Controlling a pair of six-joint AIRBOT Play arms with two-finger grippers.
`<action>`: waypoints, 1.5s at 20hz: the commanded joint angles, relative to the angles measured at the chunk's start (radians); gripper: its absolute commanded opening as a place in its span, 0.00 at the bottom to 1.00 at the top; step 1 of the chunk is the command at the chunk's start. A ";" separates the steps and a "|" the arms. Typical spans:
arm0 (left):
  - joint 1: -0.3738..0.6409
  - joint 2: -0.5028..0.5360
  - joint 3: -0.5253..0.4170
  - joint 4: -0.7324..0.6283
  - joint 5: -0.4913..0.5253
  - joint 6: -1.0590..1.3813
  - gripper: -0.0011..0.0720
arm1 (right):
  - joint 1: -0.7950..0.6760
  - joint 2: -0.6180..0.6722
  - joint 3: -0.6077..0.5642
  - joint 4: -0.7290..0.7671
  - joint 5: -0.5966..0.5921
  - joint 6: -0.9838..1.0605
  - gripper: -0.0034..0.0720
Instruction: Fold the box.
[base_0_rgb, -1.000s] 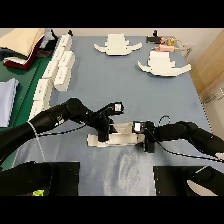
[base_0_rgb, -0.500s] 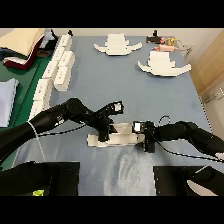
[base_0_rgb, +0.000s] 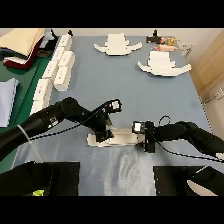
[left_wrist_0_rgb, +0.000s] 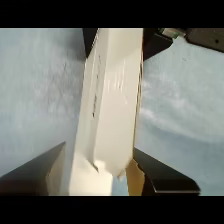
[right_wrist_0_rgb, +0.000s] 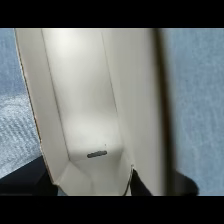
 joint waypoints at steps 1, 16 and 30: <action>0.001 0.113 0.001 0.195 -0.147 -0.406 0.59 | 0.000 0.000 0.000 0.000 0.001 0.000 0.76; 0.006 -0.049 0.001 -0.294 0.182 -0.816 0.04 | 0.000 0.000 0.000 0.000 0.001 0.000 0.76; 0.051 -0.297 0.005 -0.297 0.108 -0.836 0.04 | 0.000 0.000 0.000 0.000 0.001 0.000 0.76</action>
